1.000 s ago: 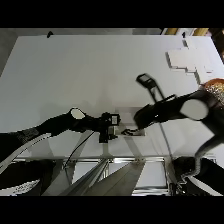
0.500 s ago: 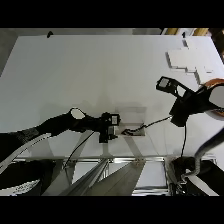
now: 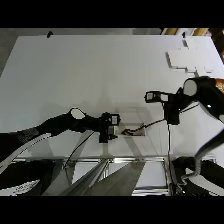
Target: Fold the box and place the chain.
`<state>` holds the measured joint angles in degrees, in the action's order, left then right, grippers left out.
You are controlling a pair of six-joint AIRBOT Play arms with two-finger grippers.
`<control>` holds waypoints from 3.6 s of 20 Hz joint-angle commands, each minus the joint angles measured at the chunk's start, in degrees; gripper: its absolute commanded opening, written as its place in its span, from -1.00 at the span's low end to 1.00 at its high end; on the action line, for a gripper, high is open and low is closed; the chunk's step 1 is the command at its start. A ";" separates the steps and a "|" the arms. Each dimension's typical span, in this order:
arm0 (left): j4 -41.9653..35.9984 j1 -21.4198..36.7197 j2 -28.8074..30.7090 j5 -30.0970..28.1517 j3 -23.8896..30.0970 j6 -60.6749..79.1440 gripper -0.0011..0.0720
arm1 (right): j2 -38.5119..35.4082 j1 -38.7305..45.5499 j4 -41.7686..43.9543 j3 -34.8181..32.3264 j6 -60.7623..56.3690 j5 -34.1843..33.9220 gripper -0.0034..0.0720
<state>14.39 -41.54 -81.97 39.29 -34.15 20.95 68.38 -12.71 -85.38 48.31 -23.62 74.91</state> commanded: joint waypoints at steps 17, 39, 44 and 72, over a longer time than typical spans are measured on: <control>0.00 0.00 0.02 -0.02 -0.02 0.02 -0.51 | -5.57 10.10 6.16 -1.60 9.55 3.26 -0.88; 0.00 0.00 0.02 -0.02 -0.02 0.02 -0.51 | -4.44 10.10 10.99 -17.03 28.81 -21.14 -0.52; 0.00 0.00 0.02 -0.02 -0.02 0.02 -0.51 | -4.50 10.10 10.51 -17.00 28.65 -15.26 -0.87; 0.00 0.00 0.02 -0.02 -0.02 0.02 -0.51 | -23.30 -7.69 44.61 -17.00 18.12 -16.20 -0.86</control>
<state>14.39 -41.54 -81.97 39.27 -34.15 20.95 42.94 -19.59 -39.99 31.27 -3.05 60.99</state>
